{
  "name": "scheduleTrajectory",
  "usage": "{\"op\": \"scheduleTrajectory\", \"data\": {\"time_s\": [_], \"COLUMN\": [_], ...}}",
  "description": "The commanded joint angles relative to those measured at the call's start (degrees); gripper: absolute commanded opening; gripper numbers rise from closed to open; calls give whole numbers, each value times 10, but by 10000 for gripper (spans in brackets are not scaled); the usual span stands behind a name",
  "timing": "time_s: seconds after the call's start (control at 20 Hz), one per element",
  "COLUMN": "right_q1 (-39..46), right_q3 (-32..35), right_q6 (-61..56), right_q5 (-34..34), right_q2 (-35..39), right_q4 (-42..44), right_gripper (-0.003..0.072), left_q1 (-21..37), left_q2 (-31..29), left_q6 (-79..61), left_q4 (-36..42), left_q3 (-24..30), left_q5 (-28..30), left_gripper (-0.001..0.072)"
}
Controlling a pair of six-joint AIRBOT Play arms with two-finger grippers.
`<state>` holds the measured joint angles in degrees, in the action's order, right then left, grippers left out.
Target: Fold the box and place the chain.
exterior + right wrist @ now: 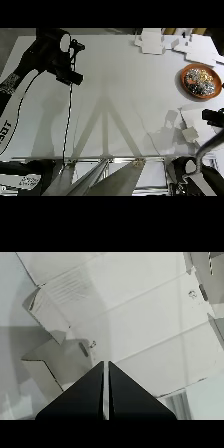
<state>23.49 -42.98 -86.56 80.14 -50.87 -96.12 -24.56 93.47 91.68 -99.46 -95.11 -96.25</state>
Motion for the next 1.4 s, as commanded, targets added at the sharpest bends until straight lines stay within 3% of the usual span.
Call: {"op": "scheduleTrajectory", "data": {"time_s": [0.0,0.45,0.8,0.9,1.1,1.15,1.2,1.25,1.3,1.35], "right_q1": [0,0,0,0,13,20,25,30,35,38], "right_q3": [0,0,0,-3,-50,-59,-65,-69,-69,-69], "right_q6": [0,0,4,58,37,40,41,44,46,47], "right_q5": [0,-5,-147,-181,-117,-104,-95,-90,-90,-93], "right_q2": [0,0,0,-7,-100,-125,-143,-155,-163,-170], "right_q4": [0,0,-15,-28,-158,-185,-210,-233,-248,-255], "right_gripper": [39,39,40,19,22,85,249,492,546,541], "left_q1": [0,0,0,0,0,0,0,0,0,0], "left_q2": [0,0,0,0,0,0,0,0,0,0], "left_q6": [0,0,0,0,-2,-2,-2,-2,-2,-2], "left_q4": [0,0,0,0,0,0,0,0,0,0], "left_q3": [0,0,0,0,0,0,0,0,0,0], "left_q5": [0,0,0,0,0,0,0,0,0,0], "left_gripper": [8,8,8,8,8,8,8,8,8,8]}}
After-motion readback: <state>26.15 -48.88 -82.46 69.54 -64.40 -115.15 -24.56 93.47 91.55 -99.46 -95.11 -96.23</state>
